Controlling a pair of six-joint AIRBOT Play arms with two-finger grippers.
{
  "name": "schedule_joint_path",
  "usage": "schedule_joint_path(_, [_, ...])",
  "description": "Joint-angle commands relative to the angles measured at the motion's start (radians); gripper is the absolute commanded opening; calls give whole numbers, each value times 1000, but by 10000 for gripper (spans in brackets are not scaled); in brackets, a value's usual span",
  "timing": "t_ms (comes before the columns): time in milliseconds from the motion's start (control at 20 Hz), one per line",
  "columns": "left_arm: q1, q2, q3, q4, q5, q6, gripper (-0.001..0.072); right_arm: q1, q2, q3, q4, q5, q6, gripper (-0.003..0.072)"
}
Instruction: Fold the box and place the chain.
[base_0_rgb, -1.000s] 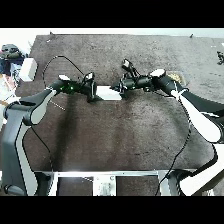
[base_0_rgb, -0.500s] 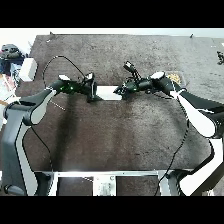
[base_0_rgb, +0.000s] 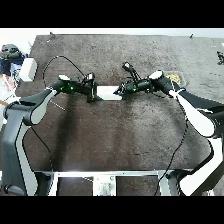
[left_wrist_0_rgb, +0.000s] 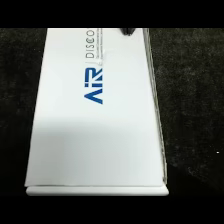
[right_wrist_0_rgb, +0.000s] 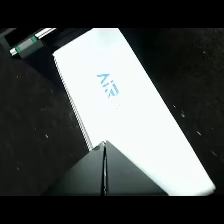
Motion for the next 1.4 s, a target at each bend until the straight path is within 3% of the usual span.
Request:
schedule_joint_path(0, [1, 0, 1, 0, 1, 0, 418, -1, 93, 15, 130, -14, -60, 12])
schedule_joint_path(150, [1, 0, 1, 0, 1, 0, 417, -2, 243, 6, 157, -18, -55, 10])
schedule_joint_path(250, [1, 0, 1, 0, 2, 0, 418, -16, 370, -70, 156, -43, -7, 10])
schedule_joint_path(350, [1, 0, 1, 0, 2, 0, 417, -42, 531, -225, 156, -137, 5, 10])
schedule_joint_path(600, [1, 0, 1, 0, 2, 0, 417, -115, 957, -674, 156, -531, 5, 12])
schedule_joint_path(850, [1, 0, 1, 0, 2, 0, 418, -196, 1258, -1011, 156, -642, 8, 12])
schedule_joint_path(1150, [1, 0, 1, 0, 3, 0, 417, -206, 1500, -1226, 156, -813, 11, 12])
schedule_joint_path(1350, [1, 0, 1, -13, 2, 0, 388, -206, 1518, -1261, 156, -838, 11, 12])
